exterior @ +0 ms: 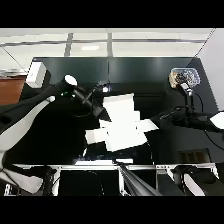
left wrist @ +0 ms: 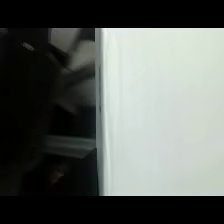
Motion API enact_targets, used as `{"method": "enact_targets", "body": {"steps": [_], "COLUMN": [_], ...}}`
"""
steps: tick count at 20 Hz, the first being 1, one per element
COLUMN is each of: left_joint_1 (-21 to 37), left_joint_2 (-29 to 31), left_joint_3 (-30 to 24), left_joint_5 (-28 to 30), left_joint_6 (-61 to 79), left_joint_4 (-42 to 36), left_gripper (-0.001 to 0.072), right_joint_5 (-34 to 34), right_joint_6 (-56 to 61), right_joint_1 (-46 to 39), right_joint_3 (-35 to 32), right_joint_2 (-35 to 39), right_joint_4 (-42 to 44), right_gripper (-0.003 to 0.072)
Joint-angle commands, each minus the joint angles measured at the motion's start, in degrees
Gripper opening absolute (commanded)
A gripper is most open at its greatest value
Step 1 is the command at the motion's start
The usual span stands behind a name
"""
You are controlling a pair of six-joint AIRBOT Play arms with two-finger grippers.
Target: Fold the box and place the chain.
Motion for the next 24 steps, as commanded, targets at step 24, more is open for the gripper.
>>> {"method": "enact_targets", "body": {"steps": [24], "left_joint_1": [-8.94], "left_joint_2": [7.08], "left_joint_3": [-10.43], "left_joint_5": [32.39], "left_joint_6": [36.24], "left_joint_4": [6.86], "left_gripper": [0.0027], "right_joint_5": [-7.52], "right_joint_6": [-44.39], "right_joint_1": [16.65], "right_joint_3": [-9.16], "right_joint_2": [-7.41], "right_joint_4": [-0.76], "right_gripper": [0.0709]}}
